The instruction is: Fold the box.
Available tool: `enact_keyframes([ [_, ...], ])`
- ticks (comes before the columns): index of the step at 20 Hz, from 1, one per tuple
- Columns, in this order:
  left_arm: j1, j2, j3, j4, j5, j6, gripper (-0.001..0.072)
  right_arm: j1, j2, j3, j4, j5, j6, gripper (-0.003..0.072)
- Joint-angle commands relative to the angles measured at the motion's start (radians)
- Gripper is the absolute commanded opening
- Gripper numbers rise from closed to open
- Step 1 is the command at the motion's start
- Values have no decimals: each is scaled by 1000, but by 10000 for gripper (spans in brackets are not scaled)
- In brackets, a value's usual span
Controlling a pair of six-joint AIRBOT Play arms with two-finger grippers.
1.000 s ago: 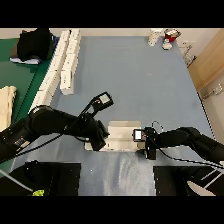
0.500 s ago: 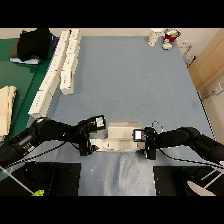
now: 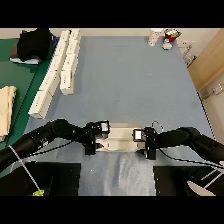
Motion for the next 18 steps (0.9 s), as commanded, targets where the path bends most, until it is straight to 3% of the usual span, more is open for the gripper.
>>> enact_keyframes([
  [1,0,-25,-2,-65,-1,49,404,1,0,0,0,0,0,510],
  [3,0,-27,-2,-81,0,49,402,1,0,1,0,1,0,509],
  [4,0,-31,-2,-99,0,49,246,1,0,0,0,0,0,510],
  [5,-3,-36,-2,-121,0,67,144,1,0,0,0,0,0,509],
  [8,-17,-42,-2,-98,2,95,145,1,0,0,0,0,0,509],
  [14,65,-3,-2,98,-27,-2,149,1,0,1,0,0,0,510],
  [16,69,34,-2,97,-61,-1,556,1,0,1,0,0,0,510],
  [18,69,52,-2,86,-91,-1,524,1,0,0,0,0,0,509],
])
